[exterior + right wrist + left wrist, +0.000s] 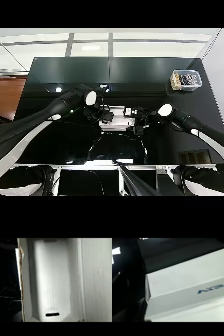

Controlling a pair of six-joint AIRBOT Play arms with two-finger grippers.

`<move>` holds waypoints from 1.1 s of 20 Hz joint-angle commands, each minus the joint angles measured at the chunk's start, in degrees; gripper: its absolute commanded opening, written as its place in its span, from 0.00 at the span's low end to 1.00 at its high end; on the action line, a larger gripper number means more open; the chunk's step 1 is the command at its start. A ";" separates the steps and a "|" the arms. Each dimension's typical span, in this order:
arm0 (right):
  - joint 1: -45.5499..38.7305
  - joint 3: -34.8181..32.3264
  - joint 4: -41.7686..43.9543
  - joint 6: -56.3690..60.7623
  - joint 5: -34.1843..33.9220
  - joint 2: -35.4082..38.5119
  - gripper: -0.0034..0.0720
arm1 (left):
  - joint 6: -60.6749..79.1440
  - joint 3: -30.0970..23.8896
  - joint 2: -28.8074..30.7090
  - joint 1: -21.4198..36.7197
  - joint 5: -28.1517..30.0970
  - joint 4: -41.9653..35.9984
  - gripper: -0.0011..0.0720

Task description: Fold the box and place the chain.

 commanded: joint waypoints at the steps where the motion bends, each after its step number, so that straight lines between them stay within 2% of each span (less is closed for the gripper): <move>1: -0.04 -0.02 0.00 0.00 0.02 0.02 0.21 | -7.78 0.07 -0.85 -2.86 -0.04 7.54 0.68; 4: -0.04 -0.02 0.00 0.00 0.02 0.02 0.21 | -10.67 0.07 -1.51 -3.43 -0.81 8.26 0.68; 8: -0.04 -0.02 0.00 0.00 0.00 0.02 0.21 | -13.22 1.84 -3.48 -4.22 -6.12 10.03 0.68; 13: -0.04 -0.02 0.00 0.00 0.02 0.02 0.21 | -19.28 2.99 -4.17 -4.74 -3.65 9.86 0.68; 22: -0.04 -0.02 0.00 0.00 0.00 0.02 0.21 | -20.83 2.99 -4.57 -4.70 -2.80 10.16 0.68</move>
